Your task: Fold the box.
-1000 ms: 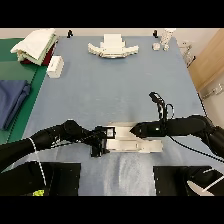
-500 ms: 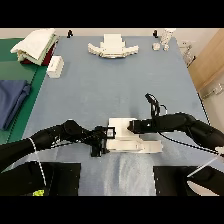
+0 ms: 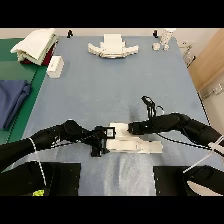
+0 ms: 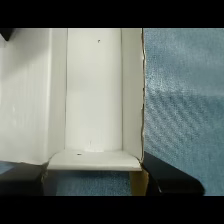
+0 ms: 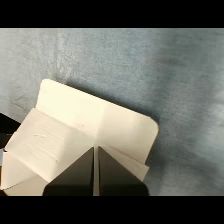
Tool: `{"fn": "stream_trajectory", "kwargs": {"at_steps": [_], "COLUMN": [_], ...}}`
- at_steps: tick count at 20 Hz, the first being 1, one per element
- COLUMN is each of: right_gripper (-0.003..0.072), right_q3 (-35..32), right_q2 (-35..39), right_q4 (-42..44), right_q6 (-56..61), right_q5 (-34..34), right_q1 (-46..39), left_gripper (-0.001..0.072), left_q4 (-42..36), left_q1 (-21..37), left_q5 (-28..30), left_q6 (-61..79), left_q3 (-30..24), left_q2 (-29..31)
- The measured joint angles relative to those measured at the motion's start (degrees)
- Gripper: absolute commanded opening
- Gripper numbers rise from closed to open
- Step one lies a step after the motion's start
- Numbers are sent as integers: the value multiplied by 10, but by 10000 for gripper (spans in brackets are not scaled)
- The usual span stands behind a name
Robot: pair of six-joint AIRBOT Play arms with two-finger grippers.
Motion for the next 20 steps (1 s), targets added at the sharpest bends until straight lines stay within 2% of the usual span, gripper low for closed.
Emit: {"fn": "stream_trajectory", "kwargs": {"at_steps": [12,13,15,20], "right_gripper": [51,50,2,2], "right_q3": [18,27,46,56], "right_q2": [14,22,46,138], "right_q4": [-30,-44,-82,-192], "right_q6": [-5,-6,-7,-30], "right_q5": [-14,-24,-57,-199], "right_q1": [0,0,0,-1], "left_gripper": [473,473,473,473], "left_q4": [0,0,0,0], "left_q1": [0,0,0,0], "left_q5": [0,0,0,-1], "left_q6": [0,0,0,0], "left_q3": [0,0,0,0], "left_q2": [0,0,0,0]}}
